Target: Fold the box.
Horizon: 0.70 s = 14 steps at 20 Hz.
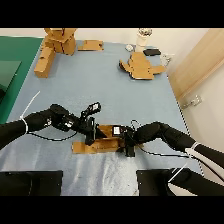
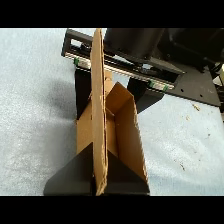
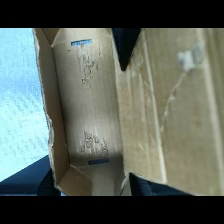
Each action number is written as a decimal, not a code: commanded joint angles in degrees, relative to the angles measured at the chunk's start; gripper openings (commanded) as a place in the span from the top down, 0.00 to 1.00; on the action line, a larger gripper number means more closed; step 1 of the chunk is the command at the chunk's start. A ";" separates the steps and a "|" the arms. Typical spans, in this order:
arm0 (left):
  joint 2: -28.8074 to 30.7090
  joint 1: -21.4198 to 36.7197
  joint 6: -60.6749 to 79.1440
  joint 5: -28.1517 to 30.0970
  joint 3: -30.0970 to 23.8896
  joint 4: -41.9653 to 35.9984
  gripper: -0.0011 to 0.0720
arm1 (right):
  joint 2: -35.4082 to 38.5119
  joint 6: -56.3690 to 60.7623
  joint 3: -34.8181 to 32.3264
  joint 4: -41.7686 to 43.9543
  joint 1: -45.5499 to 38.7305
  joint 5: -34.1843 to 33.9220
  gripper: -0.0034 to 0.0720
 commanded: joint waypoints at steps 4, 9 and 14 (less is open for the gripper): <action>-0.04 0.04 0.00 0.02 0.04 0.00 0.97 | -0.04 0.02 -0.04 0.26 0.07 -0.11 0.35; -0.04 0.04 0.02 0.13 0.04 -0.17 0.97 | -0.04 0.02 -0.04 0.26 0.04 -0.11 0.35; -0.04 0.04 -0.37 0.02 0.04 -0.68 0.97 | -0.04 0.02 -0.04 0.24 0.07 -0.11 0.35</action>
